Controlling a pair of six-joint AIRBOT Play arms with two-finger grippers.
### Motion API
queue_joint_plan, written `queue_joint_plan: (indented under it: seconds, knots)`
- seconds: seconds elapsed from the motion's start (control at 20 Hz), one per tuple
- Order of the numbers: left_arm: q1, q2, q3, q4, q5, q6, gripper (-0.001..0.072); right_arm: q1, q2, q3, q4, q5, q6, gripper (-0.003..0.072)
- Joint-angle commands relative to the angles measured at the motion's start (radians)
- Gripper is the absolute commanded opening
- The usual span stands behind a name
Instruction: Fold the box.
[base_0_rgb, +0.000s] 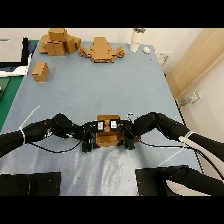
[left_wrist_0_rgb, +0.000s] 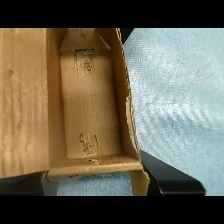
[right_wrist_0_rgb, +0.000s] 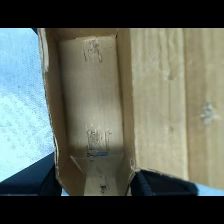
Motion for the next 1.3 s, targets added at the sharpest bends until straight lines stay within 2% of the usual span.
queue_joint_plan:
  seconds: [0.0, 1.2, 1.25]
  knots:
    - [0.0, -0.002, 0.001, 0.006, 0.005, -0.003, 0.0386, 0.0, 0.0, 0.001, 0.0, 0.002, 0.0, 0.0522]
    - [0.0, -0.002, 0.001, 0.006, 0.002, -0.003, 0.0385, 0.001, 0.0, 0.001, 0.016, -0.005, 0.0, 0.0522]
    - [0.0, -0.002, 0.001, 0.006, 0.002, -0.003, 0.0385, 0.001, 0.002, 0.001, 0.016, -0.006, 0.001, 0.072]
